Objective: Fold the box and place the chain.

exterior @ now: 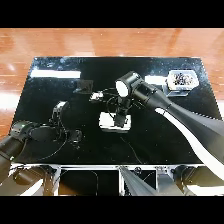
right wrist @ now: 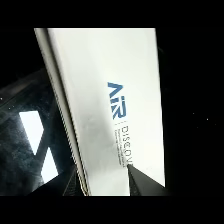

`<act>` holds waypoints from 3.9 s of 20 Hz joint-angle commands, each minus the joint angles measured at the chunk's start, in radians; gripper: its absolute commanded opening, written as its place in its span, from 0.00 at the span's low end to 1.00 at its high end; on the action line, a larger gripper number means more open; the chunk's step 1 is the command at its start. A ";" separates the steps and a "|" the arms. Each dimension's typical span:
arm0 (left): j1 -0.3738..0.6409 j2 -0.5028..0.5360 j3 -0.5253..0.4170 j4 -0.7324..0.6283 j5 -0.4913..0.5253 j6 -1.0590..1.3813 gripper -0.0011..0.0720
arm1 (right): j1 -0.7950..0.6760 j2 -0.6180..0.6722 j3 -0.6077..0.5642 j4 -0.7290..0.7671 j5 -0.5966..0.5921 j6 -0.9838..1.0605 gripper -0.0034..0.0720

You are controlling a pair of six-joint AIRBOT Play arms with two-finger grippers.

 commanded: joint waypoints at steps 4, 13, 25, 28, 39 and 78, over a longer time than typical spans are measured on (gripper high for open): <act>0.000 -0.001 -0.001 0.000 0.000 0.000 0.87 | 0.000 -0.002 0.001 0.030 -0.009 0.001 0.60; 0.000 -0.001 -0.001 0.000 0.000 0.000 0.87 | 0.000 -0.016 0.001 0.030 -0.014 0.001 0.59; 0.000 -0.001 -0.001 0.000 -0.004 0.000 0.87 | 0.000 -0.039 0.000 0.038 -0.016 0.001 0.59; 0.000 -0.001 -0.001 0.000 -0.010 0.000 0.87 | 0.000 -0.040 0.000 0.038 -0.016 0.001 0.59; 0.000 -0.001 -0.001 0.000 -0.019 0.000 0.87 | 0.000 -0.032 0.001 0.037 -0.012 0.021 0.60; 0.000 -0.029 -0.001 -0.031 -0.049 0.003 0.87 | -0.172 0.443 -0.825 0.911 -0.861 0.585 0.09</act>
